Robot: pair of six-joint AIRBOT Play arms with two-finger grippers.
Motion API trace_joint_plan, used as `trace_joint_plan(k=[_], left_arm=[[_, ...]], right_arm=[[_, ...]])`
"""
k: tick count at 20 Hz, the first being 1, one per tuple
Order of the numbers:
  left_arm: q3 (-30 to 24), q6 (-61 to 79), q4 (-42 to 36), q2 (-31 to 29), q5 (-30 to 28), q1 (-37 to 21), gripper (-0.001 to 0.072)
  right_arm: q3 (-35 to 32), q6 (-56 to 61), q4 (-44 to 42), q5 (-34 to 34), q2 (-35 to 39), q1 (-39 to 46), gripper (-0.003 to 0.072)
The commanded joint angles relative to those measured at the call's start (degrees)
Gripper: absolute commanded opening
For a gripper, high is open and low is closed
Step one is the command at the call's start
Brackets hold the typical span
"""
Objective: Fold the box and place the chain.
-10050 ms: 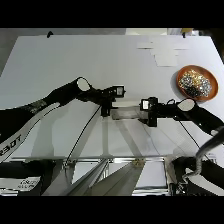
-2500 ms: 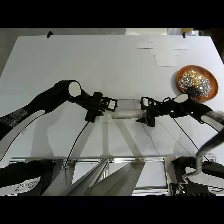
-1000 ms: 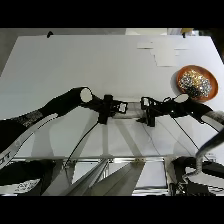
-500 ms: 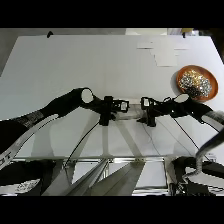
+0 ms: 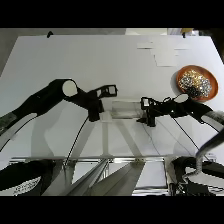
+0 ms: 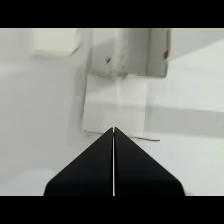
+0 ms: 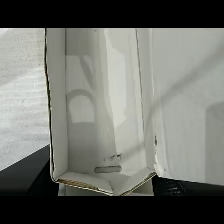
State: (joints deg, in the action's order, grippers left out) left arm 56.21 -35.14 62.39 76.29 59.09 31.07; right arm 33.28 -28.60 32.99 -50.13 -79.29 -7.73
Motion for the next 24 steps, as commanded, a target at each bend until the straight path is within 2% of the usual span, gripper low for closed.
trace_joint_plan(k=[1, 4, 7, 10, 14, 19, 24], left_arm=[[-0.26, -22.34, 2.84, -1.81, 4.20, -5.22, 0.0005], [-1.84, -32.96, 0.55, 0.94, 3.82, -8.35, 0.0005], [-2.08, -39.04, -3.23, 5.90, 3.13, -8.98, 0.0005], [-2.08, -39.36, -9.16, 9.33, 1.95, -7.58, 0.0005], [-2.08, -40.02, -11.41, 11.41, 0.63, -5.97, 0.0005], [-2.08, -41.46, -11.47, 11.93, 0.76, -5.60, 0.0004], [-2.05, -37.40, -14.99, 8.92, 0.63, -4.61, 0.0019]], right_arm=[[0.00, 0.02, -0.02, -0.04, 0.00, -0.02, 0.0397], [0.00, 0.02, -0.02, -0.04, 0.00, 0.00, 0.0397], [0.00, 0.02, -0.02, -0.04, 0.00, -0.02, 0.0397], [0.00, 0.02, -0.02, -0.02, 0.00, -0.02, 0.0397], [0.00, 0.02, -0.02, -0.04, 0.00, -0.02, 0.0397], [0.00, 0.02, -0.02, -0.04, 0.00, -0.02, 0.0397], [0.00, 0.02, -0.02, -0.02, 0.00, -0.02, 0.0397]])
